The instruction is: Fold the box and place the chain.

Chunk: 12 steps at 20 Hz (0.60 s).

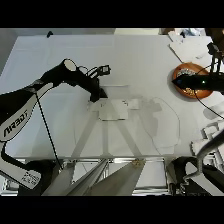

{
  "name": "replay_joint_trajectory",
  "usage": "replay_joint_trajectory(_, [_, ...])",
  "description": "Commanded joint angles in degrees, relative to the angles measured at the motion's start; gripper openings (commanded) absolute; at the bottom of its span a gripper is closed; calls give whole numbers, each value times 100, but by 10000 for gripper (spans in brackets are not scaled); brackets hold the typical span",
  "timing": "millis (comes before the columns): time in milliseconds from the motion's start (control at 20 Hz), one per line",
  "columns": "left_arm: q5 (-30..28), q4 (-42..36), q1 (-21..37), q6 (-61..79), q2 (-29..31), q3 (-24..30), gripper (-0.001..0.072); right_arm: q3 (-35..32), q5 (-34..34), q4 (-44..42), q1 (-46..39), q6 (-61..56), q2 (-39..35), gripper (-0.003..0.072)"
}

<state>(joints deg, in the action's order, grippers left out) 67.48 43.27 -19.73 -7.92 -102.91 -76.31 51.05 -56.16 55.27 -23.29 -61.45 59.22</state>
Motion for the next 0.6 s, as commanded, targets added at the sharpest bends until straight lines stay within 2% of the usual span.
replay_joint_trajectory(0, [-170, 7, -2, 22, -131, 2, 4, 2, 0, -2, -4, -2, -4, 397])
replay_joint_trajectory(550, [-256, -216, -4, 155, -175, 11, 4, 2, -2, -164, -4, -24, -4, 397])
